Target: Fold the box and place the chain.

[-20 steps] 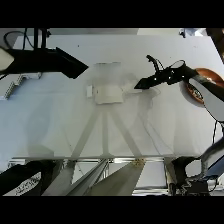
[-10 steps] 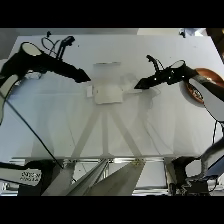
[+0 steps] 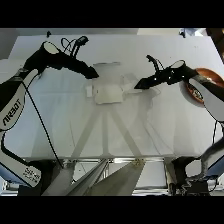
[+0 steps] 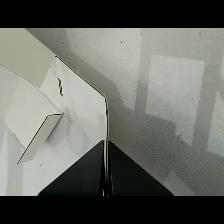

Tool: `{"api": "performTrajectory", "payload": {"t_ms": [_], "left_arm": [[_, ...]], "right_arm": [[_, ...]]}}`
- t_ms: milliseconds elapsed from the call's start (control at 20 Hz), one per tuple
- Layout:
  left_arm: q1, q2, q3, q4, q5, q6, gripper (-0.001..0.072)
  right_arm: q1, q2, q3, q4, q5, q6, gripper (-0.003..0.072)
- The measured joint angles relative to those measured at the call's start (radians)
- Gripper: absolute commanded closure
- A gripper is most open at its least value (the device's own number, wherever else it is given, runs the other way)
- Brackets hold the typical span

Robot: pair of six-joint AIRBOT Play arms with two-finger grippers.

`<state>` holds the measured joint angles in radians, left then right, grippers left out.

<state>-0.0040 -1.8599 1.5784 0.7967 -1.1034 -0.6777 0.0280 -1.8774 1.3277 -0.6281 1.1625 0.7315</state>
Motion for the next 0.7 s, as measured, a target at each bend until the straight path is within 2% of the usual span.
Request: {"api": "performTrajectory", "payload": {"t_ms": [450, 550, 650, 700], "left_arm": [[-0.056, -0.042, 0.009, 0.024, 0.030, 0.108, 0.0093], [-0.066, -0.043, 0.009, 0.014, 0.035, 0.151, 0.0252], [-0.072, -0.045, 0.009, 0.010, 0.040, 0.182, 0.0509], [-0.074, -0.045, 0.009, 0.007, 0.040, 0.195, 0.0595]], "right_arm": [[0.000, 0.000, 0.000, 0.000, 0.000, 0.000, 0.0674], [0.000, 0.000, 0.000, 0.000, 0.000, 0.000, 0.0674], [0.000, 0.000, 0.000, 0.000, 0.000, 0.000, 0.0674], [0.000, 0.000, 0.000, 0.000, 0.000, 0.000, 0.0674]]}}
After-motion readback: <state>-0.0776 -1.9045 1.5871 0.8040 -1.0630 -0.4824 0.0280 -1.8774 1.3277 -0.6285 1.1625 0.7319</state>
